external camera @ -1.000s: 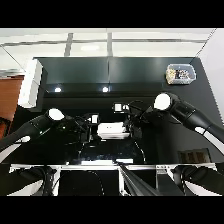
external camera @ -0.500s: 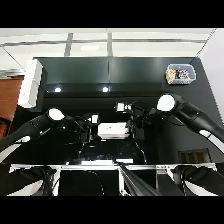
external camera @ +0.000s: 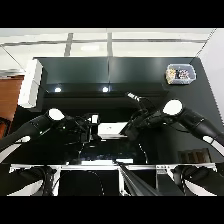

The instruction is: Fold the box and place the chain.

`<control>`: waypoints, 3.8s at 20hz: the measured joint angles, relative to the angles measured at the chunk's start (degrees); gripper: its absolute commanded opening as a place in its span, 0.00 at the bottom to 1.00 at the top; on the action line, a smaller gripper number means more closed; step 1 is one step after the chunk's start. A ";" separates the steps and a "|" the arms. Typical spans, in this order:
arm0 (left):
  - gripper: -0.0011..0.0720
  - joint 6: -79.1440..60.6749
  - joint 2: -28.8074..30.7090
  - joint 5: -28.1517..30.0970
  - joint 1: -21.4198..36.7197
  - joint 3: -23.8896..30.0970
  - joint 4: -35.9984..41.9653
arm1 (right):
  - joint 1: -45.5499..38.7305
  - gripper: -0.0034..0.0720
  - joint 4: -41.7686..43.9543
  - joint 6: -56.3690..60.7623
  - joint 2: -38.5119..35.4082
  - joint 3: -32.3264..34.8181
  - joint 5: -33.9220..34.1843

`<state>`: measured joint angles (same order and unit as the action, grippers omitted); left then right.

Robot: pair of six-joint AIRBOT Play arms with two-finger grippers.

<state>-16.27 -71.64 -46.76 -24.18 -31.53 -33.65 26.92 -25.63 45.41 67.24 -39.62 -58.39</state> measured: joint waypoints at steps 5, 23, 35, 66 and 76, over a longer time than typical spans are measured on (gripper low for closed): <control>0.60 0.00 0.00 -0.02 0.00 0.00 0.00 | 0.85 0.06 11.15 1.84 5.14 2.14 4.66; 1.00 0.22 1.03 0.09 0.00 0.00 -0.57 | -14.75 0.06 -4.83 9.20 -4.02 -2.19 -10.43; 0.99 10.75 13.07 -2.12 0.04 -1.27 5.57 | -38.42 0.06 -17.05 13.35 -17.88 -1.57 -18.97; 0.55 17.77 -7.98 -2.01 -12.83 -13.09 -3.76 | -39.28 0.06 -16.44 13.77 -18.25 -0.15 -14.60; 0.48 68.67 2.29 -9.14 -2.97 -17.57 -30.34 | -39.28 0.06 -16.48 13.75 -18.25 -0.15 -14.53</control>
<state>52.40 -69.34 -55.90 -27.16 -49.10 -63.99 -12.36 -42.11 59.16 48.99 -39.77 -72.93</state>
